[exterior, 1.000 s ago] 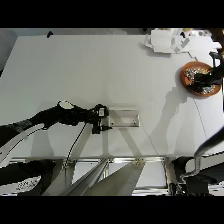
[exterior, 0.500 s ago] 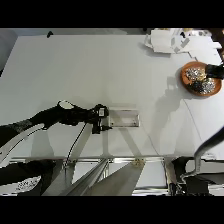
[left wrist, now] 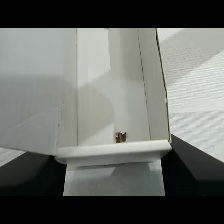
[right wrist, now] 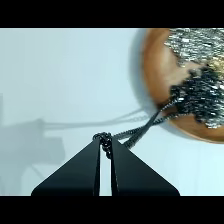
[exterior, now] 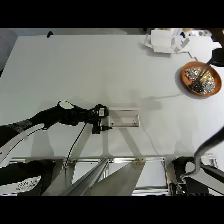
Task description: Fold the box and place the chain.
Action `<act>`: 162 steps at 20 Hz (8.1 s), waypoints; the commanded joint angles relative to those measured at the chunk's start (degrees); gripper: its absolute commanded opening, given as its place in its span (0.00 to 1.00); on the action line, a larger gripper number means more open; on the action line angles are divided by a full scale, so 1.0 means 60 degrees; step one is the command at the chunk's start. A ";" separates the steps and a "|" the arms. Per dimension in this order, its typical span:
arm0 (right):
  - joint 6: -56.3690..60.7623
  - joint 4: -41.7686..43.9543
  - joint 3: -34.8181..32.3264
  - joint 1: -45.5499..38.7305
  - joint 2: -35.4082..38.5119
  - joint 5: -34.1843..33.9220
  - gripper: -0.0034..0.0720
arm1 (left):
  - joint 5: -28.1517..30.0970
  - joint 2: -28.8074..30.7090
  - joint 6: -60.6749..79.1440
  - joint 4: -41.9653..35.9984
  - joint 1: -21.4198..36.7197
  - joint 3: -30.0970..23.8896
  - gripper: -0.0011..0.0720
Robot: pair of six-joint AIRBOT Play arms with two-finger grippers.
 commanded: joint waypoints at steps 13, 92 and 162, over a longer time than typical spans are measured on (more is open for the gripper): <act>0.0820 0.0616 0.0000 0.4335 0.2725 0.2229 0.07 | 0.0000 0.0000 0.0004 0.0000 0.0004 0.0004 0.20; 0.2291 -0.1075 -0.4860 0.2812 -0.2667 -0.3661 0.43 | 0.0000 0.0004 0.0004 0.0000 0.0004 0.0004 0.20; 0.2240 0.1741 -0.5198 0.9275 0.1071 -0.3752 0.36 | 0.0000 0.0004 0.0004 0.0000 0.0004 0.0004 0.20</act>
